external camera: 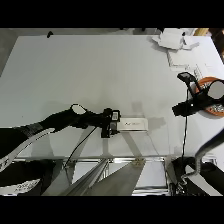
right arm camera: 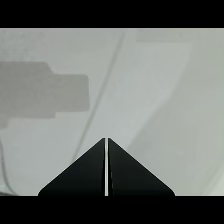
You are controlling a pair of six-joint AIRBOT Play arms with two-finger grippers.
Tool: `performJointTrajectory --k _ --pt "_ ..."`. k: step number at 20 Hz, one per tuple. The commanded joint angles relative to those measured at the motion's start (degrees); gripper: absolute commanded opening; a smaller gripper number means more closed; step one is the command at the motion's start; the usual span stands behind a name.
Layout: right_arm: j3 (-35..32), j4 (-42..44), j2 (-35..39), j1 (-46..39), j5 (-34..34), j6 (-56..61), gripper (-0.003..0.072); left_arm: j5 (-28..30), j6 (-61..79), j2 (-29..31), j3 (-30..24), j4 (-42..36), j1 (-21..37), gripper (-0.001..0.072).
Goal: Fold the box and place the chain.
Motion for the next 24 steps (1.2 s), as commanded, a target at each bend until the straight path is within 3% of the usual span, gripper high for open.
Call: performJointTrajectory --k 1,6,9,12,18,24 --pt "0.02 -0.02 0.04 -0.09 0.09 0.17 0.002 0.17 -5.38 4.66 0.04 1.03 2.08 0.021" --pt "0.02 0.0 0.04 -0.09 0.09 0.17 0.002 4.0 -31.43 21.73 0.04 17.86 13.84 0.0209" --pt "0.02 -0.02 0.04 -0.09 0.09 0.17 0.002 8.37 -53.09 31.04 0.04 27.63 25.0 0.0209" --pt "0.02 0.0 0.04 -0.09 0.09 0.17 0.002 9.05 -64.98 36.87 0.04 37.79 37.57 0.0207" --pt "0.02 -0.02 0.04 -0.09 0.09 0.17 0.002 0.44 -90.49 34.99 0.0 57.05 58.66 0.0208" --pt "0.02 0.0 0.04 -0.09 0.09 0.17 0.002 -8.2 -100.0 28.22 0.0 66.1 65.75 0.0216"
